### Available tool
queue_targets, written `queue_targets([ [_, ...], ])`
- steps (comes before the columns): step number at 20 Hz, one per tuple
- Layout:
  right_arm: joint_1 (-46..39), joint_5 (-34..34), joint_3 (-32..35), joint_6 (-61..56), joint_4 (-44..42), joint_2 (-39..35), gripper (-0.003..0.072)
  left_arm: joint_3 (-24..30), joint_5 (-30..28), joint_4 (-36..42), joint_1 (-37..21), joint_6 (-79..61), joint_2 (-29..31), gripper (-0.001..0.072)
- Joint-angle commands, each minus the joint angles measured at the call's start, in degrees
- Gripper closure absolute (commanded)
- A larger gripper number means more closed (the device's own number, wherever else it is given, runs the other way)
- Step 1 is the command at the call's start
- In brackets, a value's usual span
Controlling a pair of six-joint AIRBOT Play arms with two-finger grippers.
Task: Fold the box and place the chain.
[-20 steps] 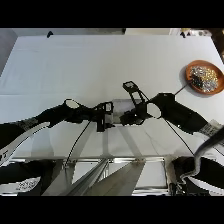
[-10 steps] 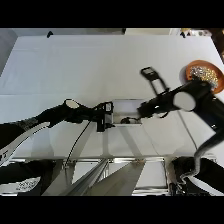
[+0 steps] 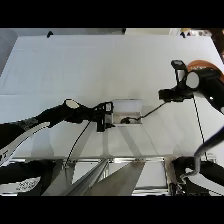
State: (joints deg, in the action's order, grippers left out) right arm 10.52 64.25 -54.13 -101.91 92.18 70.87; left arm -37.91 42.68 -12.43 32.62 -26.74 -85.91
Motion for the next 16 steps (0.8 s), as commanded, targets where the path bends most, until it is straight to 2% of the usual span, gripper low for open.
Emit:
queue_targets([
  [1, -1.4, -3.5, -0.1, -0.2, 0.6, 7.0, 0.0417, 0.0, 0.0, 0.0, 0.0, 0.0, 0.0, 0.0500],
  [4, -1.4, -4.6, -0.1, -0.3, 0.6, 10.4, 0.0418, 0.0, 0.0, 0.0, 0.0, 0.0, 0.0, 0.0500],
  [7, -1.4, -5.3, -0.1, -0.3, 0.6, 12.0, 0.0466, 0.0, 0.0, 0.0, 0.0, 0.0, 0.0, 0.0500],
  [13, -1.8, -5.8, -0.1, -1.6, 0.5, 13.9, 0.0466, 0.0, 0.0, 0.0, 0.0, 0.0, 0.0, 0.0500],
  [14, -1.9, -5.4, -0.1, -1.5, 0.5, 14.0, 0.0506, 0.0, 0.0, 0.0, 0.0, 0.0, 0.0, 0.0500],
  [15, -1.9, -5.2, -0.1, -1.0, 0.6, 13.7, 0.0633, 0.0, 0.0, 0.0, 0.0, 0.0, 0.0, 0.0500],
  [16, -1.9, -5.1, -0.1, -0.4, 0.6, 13.3, 0.0666, 0.0, 0.0, 0.0, 0.0, 0.0, 0.0, 0.0500],
])
